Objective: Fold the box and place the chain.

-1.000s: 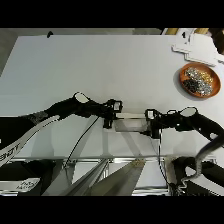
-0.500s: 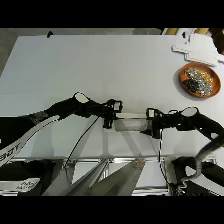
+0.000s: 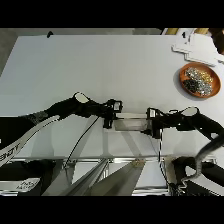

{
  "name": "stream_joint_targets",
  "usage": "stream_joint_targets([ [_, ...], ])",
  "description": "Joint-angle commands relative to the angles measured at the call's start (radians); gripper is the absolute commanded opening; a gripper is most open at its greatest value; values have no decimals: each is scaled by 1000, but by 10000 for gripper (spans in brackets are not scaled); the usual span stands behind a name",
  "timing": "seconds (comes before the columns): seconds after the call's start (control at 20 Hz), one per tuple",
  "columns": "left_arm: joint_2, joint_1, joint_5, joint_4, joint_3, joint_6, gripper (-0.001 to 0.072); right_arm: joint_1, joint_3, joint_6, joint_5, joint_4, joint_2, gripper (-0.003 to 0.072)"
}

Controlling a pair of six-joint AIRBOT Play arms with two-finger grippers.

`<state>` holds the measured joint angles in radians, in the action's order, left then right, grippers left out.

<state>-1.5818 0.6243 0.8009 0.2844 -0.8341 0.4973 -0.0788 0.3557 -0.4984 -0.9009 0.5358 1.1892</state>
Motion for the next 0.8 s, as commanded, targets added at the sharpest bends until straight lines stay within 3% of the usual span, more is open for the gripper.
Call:
stream_joint_targets([
  [0.0,1,0,0,0,0,0,11,-1,0,-8,-1,-21,0,633],
  [0.2,1,0,0,0,0,0,11,-1,0,-8,-1,-20,0,653],
  [0.4,1,0,0,0,0,0,11,-1,0,-9,-1,-21,0,592],
  [0.75,1,0,0,0,0,0,11,-45,-1,-30,33,-19,1,571],
])
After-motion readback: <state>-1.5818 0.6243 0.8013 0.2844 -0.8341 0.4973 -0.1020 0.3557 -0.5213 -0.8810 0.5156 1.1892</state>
